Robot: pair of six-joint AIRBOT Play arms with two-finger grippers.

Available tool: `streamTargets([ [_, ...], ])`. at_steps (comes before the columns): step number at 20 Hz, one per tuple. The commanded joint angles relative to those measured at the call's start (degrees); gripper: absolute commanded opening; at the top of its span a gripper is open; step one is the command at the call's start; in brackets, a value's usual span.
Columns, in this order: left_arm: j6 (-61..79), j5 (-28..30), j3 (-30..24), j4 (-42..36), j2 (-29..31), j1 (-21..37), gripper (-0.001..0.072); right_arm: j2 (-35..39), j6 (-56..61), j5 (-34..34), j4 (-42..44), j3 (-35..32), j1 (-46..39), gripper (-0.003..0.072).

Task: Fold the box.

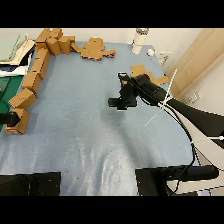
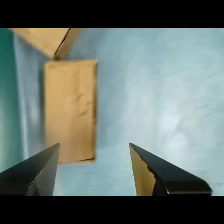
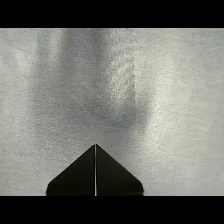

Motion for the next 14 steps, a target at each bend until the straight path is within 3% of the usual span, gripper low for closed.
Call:
streamTargets([
  [1, -0.6, -2.7, 4.0, -6.4, 1.0, -8.6, 0.0525, 0.0, 0.0, 0.0, 0.0, 0.1, 0.0, 0.0002],
  [2, -0.7, -2.2, 5.1, -6.4, 0.4, -13.3, 0.0395, 0.0, 0.0, 0.0, 0.0, 0.1, 0.0, 0.0003],
  [4, -2.4, -0.4, 7.0, -6.4, -2.2, -22.5, 0.0341, 0.0, 0.0, 0.0, 0.0, 0.1, 0.0, 0.0002],
  [5, -3.7, 0.0, 8.2, -6.4, -4.2, -26.4, 0.0104, 0.0, 0.0, 0.0, 0.0, 0.1, 0.0, 0.0002],
  [6, -4.3, 0.1, 9.7, -6.4, -7.0, -30.4, 0.0013, 0.0, 0.0, 0.0, 0.0, 0.1, 0.0, 0.0003],
  [10, -9.5, 0.6, 17.4, -6.6, -19.5, -41.5, 0.0012, 0.0, 0.0, 0.0, 0.0, 0.1, 0.0, 0.0003],
  [14, -10.5, 0.6, 23.1, -9.3, -28.7, -46.6, 0.0012, 0.0, 0.0, 0.0, 0.0, 0.1, 0.0, 0.0002],
])
